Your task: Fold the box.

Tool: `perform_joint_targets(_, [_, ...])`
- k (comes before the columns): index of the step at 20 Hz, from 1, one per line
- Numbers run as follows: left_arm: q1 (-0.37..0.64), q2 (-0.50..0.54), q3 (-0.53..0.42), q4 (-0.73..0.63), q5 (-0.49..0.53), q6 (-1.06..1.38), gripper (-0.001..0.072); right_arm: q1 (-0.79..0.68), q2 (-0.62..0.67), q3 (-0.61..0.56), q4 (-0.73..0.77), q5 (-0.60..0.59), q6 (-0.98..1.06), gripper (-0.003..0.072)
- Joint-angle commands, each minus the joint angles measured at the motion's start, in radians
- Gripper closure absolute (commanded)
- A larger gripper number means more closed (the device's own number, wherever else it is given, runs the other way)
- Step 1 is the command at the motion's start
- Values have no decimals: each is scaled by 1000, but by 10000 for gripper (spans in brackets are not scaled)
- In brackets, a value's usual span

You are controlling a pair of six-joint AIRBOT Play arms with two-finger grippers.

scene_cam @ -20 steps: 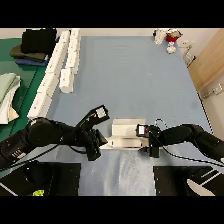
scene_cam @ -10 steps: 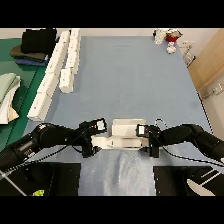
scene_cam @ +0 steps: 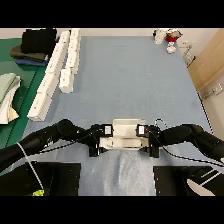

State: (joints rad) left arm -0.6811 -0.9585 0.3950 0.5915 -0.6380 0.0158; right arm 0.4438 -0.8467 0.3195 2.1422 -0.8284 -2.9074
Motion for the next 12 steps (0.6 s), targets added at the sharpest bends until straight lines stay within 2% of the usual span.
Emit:
perform_joint_targets(1, [1,-45,3,-62,37,80,249,0,0,1,0,0,0,172])
perform_joint_targets(3, [1,-45,10,-80,37,97,263,0,0,1,0,0,0,172])
perform_joint_targets(4, [1,-45,13,-91,36,113,472,0,0,1,0,0,0,172])
perform_joint_targets(5, [1,-45,14,-110,29,134,602,0,0,1,0,0,0,172])
perform_joint_targets(8, [-39,-45,17,-156,11,158,605,0,0,1,0,0,0,172])
perform_joint_targets(12, [-61,-93,27,-240,43,179,606,0,0,1,0,0,0,172])
